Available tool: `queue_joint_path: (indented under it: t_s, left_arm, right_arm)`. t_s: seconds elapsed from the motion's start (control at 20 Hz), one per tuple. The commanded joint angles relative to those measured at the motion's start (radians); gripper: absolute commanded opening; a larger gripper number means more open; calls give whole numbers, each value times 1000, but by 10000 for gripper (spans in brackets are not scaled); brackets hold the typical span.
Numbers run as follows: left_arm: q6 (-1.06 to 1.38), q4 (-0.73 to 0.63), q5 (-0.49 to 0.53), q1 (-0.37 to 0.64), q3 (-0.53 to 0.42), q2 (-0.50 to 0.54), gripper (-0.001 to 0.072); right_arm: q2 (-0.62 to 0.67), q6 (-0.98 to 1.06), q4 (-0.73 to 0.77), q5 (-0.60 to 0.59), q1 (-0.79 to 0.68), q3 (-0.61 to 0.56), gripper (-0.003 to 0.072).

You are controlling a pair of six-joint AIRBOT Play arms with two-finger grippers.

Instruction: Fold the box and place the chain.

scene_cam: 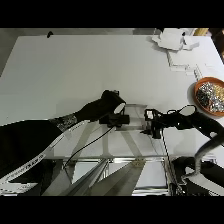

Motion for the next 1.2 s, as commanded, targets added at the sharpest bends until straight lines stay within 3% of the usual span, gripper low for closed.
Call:
queue_joint_path:
  t_s: [0.0, 0.4, 1.0, 1.15]
  left_arm:
    - [5, -18, -3, -1, 0, 2, 172]
    - [57, 5, -52, 6, 89, 5, 172]
    - [48, 0, -85, -13, 90, -26, 165]
    - [48, -10, -85, -19, 90, -39, 10]
  right_arm:
    - [1, 0, 0, 0, -1, 1, 356]
    - [1, 0, 0, 0, -1, 1, 356]
    - [1, 0, 0, 0, -1, 1, 356]
    - [1, 0, 1, 0, -1, 1, 356]
